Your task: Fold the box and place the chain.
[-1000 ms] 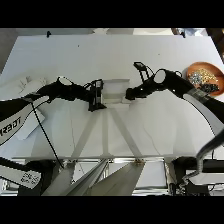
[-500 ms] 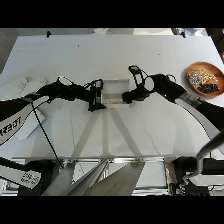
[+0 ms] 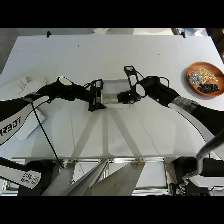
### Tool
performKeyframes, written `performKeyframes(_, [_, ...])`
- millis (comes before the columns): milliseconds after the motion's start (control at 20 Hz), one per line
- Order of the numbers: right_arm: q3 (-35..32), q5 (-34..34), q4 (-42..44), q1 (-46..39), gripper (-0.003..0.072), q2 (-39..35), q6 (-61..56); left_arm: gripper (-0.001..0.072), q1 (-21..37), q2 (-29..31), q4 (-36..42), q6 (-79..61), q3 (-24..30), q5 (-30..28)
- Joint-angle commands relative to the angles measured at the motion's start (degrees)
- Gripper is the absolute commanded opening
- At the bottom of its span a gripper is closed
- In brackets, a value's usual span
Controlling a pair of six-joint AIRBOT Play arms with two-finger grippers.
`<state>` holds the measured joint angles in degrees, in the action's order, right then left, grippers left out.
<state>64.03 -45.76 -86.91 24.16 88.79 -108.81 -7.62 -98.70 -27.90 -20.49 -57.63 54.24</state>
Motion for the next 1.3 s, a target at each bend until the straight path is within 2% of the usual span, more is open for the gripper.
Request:
performKeyframes(0, [2.67,-0.87,-1.81,0.90,0.0365,0.44,-2.51,0.0216,0.02,0.00,-0.02,-0.02,0.00,-0.02])
performKeyframes(150, [4.50,-5.70,-4.15,1.29,0.0365,1.88,-4.74,0.0216,0.02,0.02,-0.02,-0.04,0.00,-0.02])
performKeyframes(500, [4.55,-8.02,-7.87,3.87,0.0354,4.98,-10.21,0.0216,0.02,0.00,-0.02,-0.04,0.00,-0.02])
performKeyframes(550, [4.59,-8.11,-8.28,4.11,0.0298,5.40,-11.47,0.0216,0.02,0.02,-0.02,-0.04,0.00,0.00])
performKeyframes(750, [5.38,-8.22,-9.44,4.33,0.0225,6.32,-19.82,0.0216,0.02,0.00,-0.02,-0.02,0.00,-0.02])
performKeyframes(900, [5.66,-8.00,-9.88,4.33,0.0019,6.36,-20.31,0.0216,0.02,0.02,-0.02,-0.04,0.00,-0.02])
performKeyframes(1150, [5.75,-7.67,-10.14,4.33,0.0027,6.54,-24.30,0.0216,0.02,0.02,-0.02,-0.02,0.00,-0.02])
performKeyframes(1200, [5.97,-7.72,-10.14,4.33,0.0119,6.51,-24.30,0.0216,0.02,0.00,-0.02,-0.02,0.00,-0.02])
performKeyframes(1250, [6.40,-7.98,-10.16,4.33,0.0282,6.51,-24.28,0.0216,0.02,0.00,-0.02,-0.02,0.00,-0.02])
